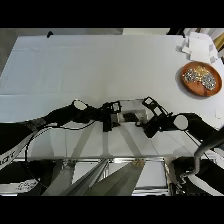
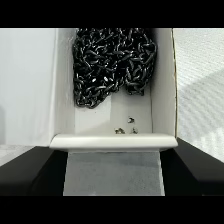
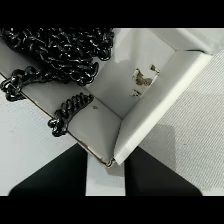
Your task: Fold the box and place the chain.
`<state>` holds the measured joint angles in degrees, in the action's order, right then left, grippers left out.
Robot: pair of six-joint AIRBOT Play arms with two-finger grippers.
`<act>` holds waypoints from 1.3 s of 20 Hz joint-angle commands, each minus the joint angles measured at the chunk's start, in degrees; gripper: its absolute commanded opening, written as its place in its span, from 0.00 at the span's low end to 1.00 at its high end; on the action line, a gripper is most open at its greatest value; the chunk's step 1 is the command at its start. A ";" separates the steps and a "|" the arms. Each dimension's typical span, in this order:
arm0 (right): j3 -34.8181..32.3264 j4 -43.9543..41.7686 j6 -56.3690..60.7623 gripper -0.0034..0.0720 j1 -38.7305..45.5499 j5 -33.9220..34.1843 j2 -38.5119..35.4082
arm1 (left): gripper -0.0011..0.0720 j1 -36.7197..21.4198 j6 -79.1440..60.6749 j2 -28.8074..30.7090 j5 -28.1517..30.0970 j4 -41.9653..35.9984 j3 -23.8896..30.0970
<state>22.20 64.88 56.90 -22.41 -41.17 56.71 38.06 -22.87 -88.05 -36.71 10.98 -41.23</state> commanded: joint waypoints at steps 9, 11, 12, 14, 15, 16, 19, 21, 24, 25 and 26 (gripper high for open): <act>0.02 0.87 2.51 0.06 -0.13 -6.43 -6.19 | 0.36 0.00 0.00 0.02 0.02 0.00 -0.04; 0.02 1.70 5.46 0.06 -0.13 -6.93 -10.14 | 0.36 0.00 0.00 0.02 0.02 0.00 -0.04; 0.00 1.31 5.73 0.06 -0.13 -6.45 -11.26 | 0.36 0.00 0.00 0.02 0.02 0.00 -0.04; 0.00 -0.28 5.86 0.30 -0.15 -4.83 -10.64 | 0.36 0.00 0.00 0.02 0.02 0.00 -0.04; 0.00 -1.05 6.16 0.40 -0.15 -3.63 -9.75 | 0.36 0.00 0.00 0.02 0.02 0.00 -0.04; 0.00 -2.27 6.29 0.40 -0.15 -2.45 -8.52 | 0.36 0.00 0.00 0.02 0.02 0.00 -0.04; 0.00 -4.55 6.32 0.40 -0.26 -1.07 -4.44 | 0.36 0.00 0.00 0.02 0.02 0.00 -0.04; 0.00 -4.57 6.34 0.40 -2.36 0.26 -2.23 | 0.36 0.00 -0.02 0.02 0.02 0.00 -0.04; 0.00 -1.68 11.43 0.37 -5.84 5.49 -0.42 | 0.36 0.00 0.00 0.02 0.02 0.00 -0.04; 0.00 0.22 13.57 0.37 -6.08 5.92 -0.24 | 0.36 0.00 0.00 0.02 0.02 0.00 -0.04; 0.00 1.88 15.13 0.37 -6.08 5.86 -0.22 | 0.36 0.00 0.00 0.02 0.02 0.00 -0.04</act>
